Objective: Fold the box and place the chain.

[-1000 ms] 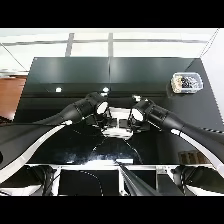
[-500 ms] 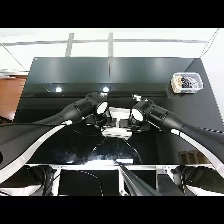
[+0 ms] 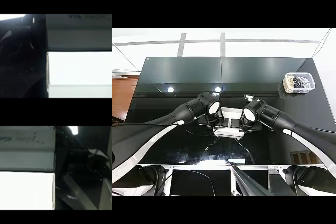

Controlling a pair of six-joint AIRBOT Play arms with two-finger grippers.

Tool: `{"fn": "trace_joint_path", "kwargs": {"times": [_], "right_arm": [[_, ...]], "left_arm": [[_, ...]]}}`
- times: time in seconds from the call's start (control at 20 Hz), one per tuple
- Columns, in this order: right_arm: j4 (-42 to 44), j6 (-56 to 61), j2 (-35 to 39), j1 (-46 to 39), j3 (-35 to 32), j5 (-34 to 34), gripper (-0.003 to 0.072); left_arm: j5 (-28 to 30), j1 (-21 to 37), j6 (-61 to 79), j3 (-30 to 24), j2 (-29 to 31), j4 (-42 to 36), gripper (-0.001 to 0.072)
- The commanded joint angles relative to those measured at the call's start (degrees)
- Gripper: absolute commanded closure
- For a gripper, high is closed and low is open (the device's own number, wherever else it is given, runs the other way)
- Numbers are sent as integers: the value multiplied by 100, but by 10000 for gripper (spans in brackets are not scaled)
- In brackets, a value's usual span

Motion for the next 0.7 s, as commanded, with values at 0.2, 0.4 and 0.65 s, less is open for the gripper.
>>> {"fn": "trace_joint_path", "kwargs": {"times": [0.2, 0.4, 0.65], "right_arm": [[-26, -136, 44, -11, 17, 0, 226], [-94, -1115, 730, -11, 17, 332, 227], [-2855, -1558, 2656, -181, 13, 955, 227]], "left_arm": [[22, 2, 2, 7, -4, 2, 681], [13, 2, 2, 7, -4, 2, 681], [4, 0, 2, 7, -4, 2, 681]]}}
